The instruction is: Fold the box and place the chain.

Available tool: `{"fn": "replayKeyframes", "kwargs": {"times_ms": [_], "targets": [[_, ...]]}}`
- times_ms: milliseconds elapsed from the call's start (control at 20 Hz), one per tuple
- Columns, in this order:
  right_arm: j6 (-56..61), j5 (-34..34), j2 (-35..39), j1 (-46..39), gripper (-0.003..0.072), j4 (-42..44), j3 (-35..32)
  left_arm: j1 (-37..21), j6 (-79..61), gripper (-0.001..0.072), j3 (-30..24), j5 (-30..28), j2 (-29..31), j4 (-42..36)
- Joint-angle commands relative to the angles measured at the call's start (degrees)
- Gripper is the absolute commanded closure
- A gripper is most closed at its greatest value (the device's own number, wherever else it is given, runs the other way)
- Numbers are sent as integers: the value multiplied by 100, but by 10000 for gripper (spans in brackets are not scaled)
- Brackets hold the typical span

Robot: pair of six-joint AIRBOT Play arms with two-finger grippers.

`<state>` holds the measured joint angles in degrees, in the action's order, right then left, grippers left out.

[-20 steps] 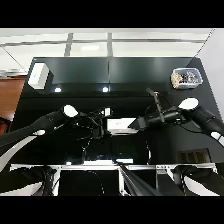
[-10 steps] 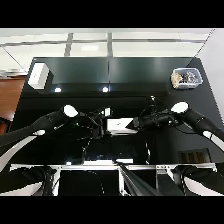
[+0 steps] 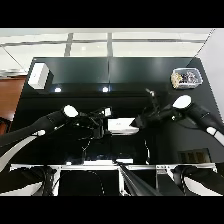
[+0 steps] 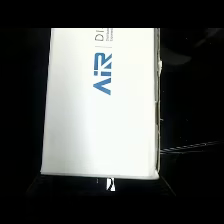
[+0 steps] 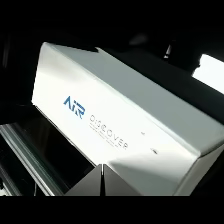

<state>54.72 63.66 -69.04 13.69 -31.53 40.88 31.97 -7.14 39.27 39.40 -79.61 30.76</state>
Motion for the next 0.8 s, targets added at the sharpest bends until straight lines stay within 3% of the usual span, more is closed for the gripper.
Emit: {"fn": "replayKeyframes", "kwargs": {"times_ms": [0,50,100,150,300,350,500,650,750], "targets": [[317,935,343,-367,669,-627,890,-11,146,300,61,120,15,31],[494,1156,514,-588,669,-898,1152,-13,164,243,140,317,24,133],[625,1370,704,-848,669,-1137,1340,-11,164,91,221,472,44,273],[732,1541,898,-1106,669,-1325,1436,-11,166,-7,293,592,79,496],[680,2223,1604,-2096,669,-1202,1471,-92,1482,-7,564,774,476,2140],[551,2229,1847,-2400,669,-1252,1471,-146,1956,-7,625,787,632,2347],[437,2052,2127,-3051,669,-1283,1469,-107,2417,-6,879,1143,881,2002],[439,1902,2124,-3095,669,-1335,1464,175,3858,-4,1298,772,737,1947],[439,1823,2124,-3095,669,-1416,1462,415,4035,-4,1611,586,498,1915]]}}
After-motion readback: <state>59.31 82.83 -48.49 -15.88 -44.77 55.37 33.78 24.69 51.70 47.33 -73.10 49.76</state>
